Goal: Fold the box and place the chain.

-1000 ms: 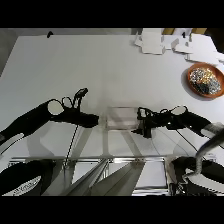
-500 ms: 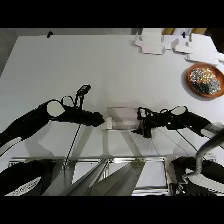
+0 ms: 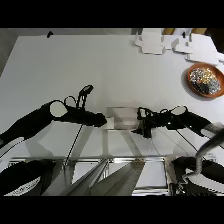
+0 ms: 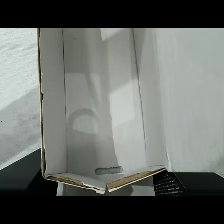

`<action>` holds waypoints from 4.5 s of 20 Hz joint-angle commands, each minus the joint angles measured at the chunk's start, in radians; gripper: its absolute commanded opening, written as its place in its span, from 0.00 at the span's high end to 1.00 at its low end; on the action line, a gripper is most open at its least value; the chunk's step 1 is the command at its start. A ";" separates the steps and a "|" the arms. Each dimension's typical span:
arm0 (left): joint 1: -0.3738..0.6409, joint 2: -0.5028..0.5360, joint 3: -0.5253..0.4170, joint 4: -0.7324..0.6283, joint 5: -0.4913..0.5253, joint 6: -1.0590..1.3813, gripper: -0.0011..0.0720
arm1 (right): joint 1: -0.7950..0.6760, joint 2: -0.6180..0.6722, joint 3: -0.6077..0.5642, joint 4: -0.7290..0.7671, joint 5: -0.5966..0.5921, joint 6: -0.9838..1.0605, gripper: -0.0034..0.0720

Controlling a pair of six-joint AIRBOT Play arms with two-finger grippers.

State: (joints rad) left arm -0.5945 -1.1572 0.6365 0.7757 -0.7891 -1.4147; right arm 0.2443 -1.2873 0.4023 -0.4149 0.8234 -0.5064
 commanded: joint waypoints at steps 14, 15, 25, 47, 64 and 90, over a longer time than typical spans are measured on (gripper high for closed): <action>-0.119 -0.087 0.132 0.197 -0.045 -0.283 0.58 | 0.000 0.000 0.001 0.000 0.000 0.000 0.55; -0.129 -0.101 0.154 0.224 -0.060 -0.314 0.58 | 0.000 0.000 0.001 0.000 0.000 0.000 0.55; -0.194 -0.175 0.264 0.425 -0.177 -0.636 0.58 | 0.000 0.000 0.001 0.000 0.000 0.000 0.55; -0.330 -0.465 0.615 0.743 -0.526 -0.968 0.62 | 0.000 0.000 0.001 0.000 0.000 0.000 0.55; -0.342 -0.491 0.570 0.698 -0.473 -0.990 0.73 | 0.000 0.000 0.001 0.000 0.000 0.000 0.55; -0.305 -0.334 0.389 0.650 -0.296 -0.938 0.47 | 0.000 0.000 0.001 0.000 0.000 0.000 0.55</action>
State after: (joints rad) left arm -0.8963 -1.4952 1.0512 1.4395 -1.1606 -2.3821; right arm 0.2443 -1.2877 0.4023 -0.4149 0.8234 -0.5060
